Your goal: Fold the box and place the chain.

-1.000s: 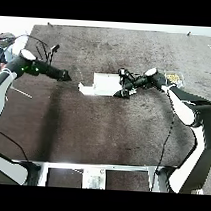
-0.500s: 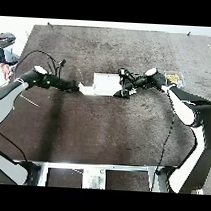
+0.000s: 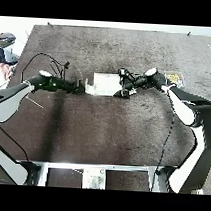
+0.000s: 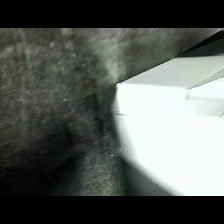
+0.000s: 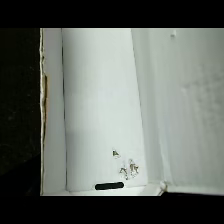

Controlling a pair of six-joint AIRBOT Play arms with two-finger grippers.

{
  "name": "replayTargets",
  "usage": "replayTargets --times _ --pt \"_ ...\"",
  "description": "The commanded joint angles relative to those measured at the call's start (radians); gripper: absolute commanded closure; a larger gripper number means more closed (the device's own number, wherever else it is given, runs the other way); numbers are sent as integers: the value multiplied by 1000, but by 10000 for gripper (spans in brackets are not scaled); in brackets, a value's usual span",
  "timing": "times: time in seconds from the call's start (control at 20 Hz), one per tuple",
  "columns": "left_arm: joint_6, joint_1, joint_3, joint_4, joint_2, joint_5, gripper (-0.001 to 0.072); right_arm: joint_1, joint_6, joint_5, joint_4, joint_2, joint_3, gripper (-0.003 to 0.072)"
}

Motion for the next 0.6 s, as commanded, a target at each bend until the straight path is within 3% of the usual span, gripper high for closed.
replayTargets --times 0.0,0.15,0.4,0.55 --pt "49 -2 21 -88 -1 -47 272 1 0 0 0 0 0 359" --pt "48 -6 71 -91 -1 -99 272 1 0 0 0 0 0 359" --pt "8 -45 97 -56 -1 -81 273 1 0 1 0 0 0 359" --pt "-114 -77 145 52 -1 -74 274 1 0 0 0 0 0 359"
